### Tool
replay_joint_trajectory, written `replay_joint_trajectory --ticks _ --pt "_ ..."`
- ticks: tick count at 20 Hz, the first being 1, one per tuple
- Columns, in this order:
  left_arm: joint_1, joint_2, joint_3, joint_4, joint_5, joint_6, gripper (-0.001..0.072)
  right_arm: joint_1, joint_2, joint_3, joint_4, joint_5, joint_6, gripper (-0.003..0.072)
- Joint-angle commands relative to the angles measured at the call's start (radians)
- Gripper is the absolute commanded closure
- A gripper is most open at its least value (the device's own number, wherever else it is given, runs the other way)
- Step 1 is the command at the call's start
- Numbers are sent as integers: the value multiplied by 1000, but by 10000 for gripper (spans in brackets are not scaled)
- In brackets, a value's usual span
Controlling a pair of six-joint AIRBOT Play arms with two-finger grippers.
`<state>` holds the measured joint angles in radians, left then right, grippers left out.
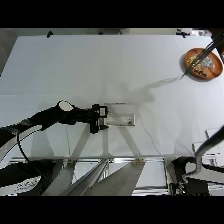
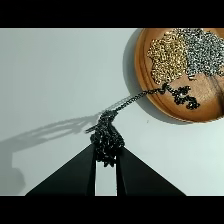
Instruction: Fold the box and place the chain.
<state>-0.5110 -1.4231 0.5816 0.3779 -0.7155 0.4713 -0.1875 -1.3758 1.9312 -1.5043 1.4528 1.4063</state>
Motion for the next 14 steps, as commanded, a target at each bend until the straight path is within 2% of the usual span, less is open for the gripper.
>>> replay_joint_trajectory --ticks 1,5,9,14 --pt "-1 1 0 0 0 0 315 52 87 -2 2 73 7 675" --pt "0 1 0 0 0 0 315 119 203 -87 2 107 6 675" --pt "-1 1 0 0 0 0 315 185 339 -296 12 100 10 675" --pt "0 1 0 0 0 0 315 263 489 -542 130 14 11 674"
